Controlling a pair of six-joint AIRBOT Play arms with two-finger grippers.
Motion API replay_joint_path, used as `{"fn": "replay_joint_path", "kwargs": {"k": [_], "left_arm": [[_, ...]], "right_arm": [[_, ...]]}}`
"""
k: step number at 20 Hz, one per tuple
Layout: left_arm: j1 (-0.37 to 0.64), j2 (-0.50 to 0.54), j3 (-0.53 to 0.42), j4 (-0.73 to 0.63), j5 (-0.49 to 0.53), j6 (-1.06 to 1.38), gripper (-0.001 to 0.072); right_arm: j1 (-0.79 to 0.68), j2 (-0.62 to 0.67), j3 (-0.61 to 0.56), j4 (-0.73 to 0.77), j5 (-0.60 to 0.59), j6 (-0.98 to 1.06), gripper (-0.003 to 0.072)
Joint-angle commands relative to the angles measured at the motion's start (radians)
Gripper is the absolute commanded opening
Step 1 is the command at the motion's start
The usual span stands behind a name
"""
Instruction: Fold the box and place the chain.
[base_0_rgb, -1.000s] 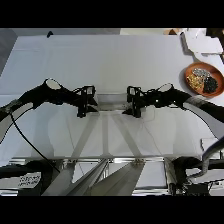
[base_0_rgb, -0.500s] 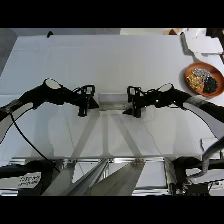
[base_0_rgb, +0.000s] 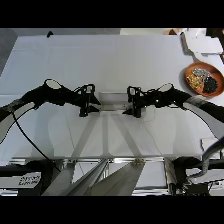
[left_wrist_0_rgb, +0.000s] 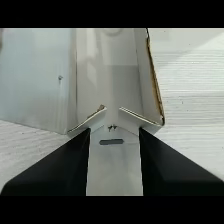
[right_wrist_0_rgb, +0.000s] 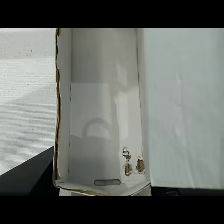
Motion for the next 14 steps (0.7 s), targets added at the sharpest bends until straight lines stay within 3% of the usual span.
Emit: {"fn": "replay_joint_path", "kwargs": {"k": [1,3,6,10,14], "left_arm": [[0.000,-0.002,0.000,-0.005,0.005,0.000,0.0355],[0.000,-0.002,0.000,-0.005,0.005,-0.003,0.0307],[-0.001,-0.002,0.000,0.000,0.002,-0.008,0.0025],[0.000,0.015,0.000,0.004,-0.006,-0.009,0.0008],[0.018,0.107,0.000,0.033,-0.008,-0.017,0.0009]], "right_arm": [[0.001,0.000,0.000,0.001,0.000,0.002,0.0466],[0.001,0.000,0.000,0.002,0.000,0.002,0.0466],[0.001,0.000,0.000,0.001,0.000,0.002,0.0466],[0.001,0.000,0.000,0.001,0.000,0.002,0.0466],[0.001,0.000,0.000,0.001,0.000,0.002,0.0466]]}}
